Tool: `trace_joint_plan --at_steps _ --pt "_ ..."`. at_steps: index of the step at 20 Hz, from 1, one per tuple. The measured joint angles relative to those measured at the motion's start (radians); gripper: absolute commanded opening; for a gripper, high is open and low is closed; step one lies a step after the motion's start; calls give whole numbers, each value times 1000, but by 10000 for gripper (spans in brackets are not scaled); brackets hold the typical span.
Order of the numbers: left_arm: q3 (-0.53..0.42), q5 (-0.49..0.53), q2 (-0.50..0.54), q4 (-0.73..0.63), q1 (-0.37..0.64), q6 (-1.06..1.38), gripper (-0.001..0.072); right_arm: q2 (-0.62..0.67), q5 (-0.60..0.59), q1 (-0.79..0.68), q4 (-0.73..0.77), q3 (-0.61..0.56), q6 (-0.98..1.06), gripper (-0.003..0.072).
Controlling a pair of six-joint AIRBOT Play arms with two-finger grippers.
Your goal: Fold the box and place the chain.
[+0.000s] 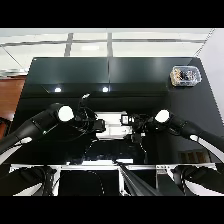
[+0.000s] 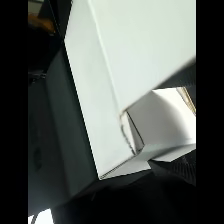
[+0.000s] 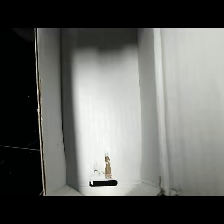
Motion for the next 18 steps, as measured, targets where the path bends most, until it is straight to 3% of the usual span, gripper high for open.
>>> trace_joint_plan --at_steps 18 --pt "126 -135 -51 179 -22 -109 500 -1 -4 0 3 0 2 245"
